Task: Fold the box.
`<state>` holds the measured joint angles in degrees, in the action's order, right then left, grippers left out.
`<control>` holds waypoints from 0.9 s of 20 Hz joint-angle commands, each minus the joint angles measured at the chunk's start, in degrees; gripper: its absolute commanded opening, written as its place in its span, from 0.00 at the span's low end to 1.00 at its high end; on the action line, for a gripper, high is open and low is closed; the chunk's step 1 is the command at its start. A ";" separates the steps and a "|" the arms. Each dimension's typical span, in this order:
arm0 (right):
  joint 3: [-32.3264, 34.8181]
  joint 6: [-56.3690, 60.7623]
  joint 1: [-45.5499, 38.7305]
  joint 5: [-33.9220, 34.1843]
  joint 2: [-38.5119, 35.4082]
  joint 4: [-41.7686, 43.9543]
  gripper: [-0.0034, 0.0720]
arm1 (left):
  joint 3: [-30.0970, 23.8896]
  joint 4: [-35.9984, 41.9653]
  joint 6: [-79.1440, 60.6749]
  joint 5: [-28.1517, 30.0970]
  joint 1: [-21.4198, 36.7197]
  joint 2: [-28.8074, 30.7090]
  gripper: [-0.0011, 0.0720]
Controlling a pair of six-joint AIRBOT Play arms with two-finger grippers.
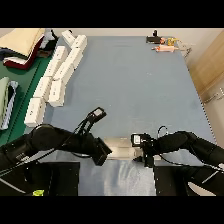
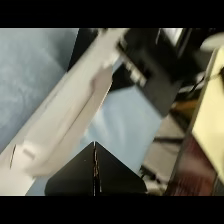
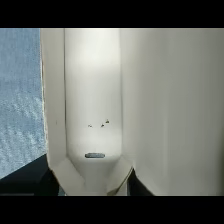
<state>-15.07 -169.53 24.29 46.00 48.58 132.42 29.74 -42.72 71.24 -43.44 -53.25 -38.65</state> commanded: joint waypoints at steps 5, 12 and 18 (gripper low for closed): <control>0.02 0.00 -0.02 -0.04 0.02 0.00 0.72 | 7.32 6.78 2.32 7.37 4.50 -19.02 0.04; 0.02 0.00 -0.02 -0.04 0.04 0.02 0.72 | 7.32 6.78 3.28 4.90 7.41 -27.71 0.03; 0.02 0.00 0.00 -0.04 0.02 0.02 0.72 | 7.32 6.78 3.32 5.77 7.41 -28.37 0.04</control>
